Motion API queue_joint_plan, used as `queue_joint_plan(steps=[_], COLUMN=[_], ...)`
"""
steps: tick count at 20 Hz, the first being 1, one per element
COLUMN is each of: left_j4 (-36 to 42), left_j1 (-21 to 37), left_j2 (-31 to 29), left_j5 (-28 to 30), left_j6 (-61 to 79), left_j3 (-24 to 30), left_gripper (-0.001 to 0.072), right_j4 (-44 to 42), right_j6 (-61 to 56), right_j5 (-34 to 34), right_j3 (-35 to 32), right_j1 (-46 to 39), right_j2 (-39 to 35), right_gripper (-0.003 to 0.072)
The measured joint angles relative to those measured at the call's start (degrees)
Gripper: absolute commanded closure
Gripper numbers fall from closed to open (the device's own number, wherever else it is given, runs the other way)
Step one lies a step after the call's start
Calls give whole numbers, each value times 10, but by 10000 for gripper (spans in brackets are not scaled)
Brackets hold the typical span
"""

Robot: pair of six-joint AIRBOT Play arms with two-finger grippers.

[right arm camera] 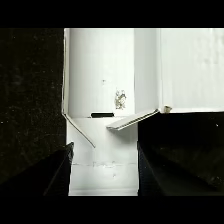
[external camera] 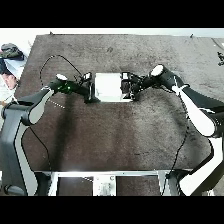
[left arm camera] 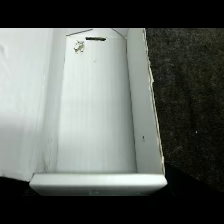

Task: Fold the box and place the chain.

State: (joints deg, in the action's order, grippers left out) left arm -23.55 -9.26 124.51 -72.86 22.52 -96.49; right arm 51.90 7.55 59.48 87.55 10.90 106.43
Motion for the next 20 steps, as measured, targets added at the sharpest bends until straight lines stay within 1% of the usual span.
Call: queue_joint_plan(steps=[6,7,8,15,19,20], left_j4=[0,0,0,0,0,0], left_j1=[0,0,0,0,1,1], left_j2=[0,0,0,0,0,0], left_j5=[0,0,0,0,0,0], left_j6=[0,0,0,0,1,1], left_j3=[0,0,0,0,0,0], left_gripper=[361,361,361,361,361,361], right_j4=[-23,-31,-40,-85,-97,-100], right_j6=[4,4,4,4,35,46], right_j5=[-16,-19,-19,-19,-20,-22], right_j3=[-3,-3,-3,-3,-3,-3], right_j1=[6,6,6,9,20,23], right_j2=[6,7,9,20,25,25], right_gripper=[238,270,414,411,410,383])
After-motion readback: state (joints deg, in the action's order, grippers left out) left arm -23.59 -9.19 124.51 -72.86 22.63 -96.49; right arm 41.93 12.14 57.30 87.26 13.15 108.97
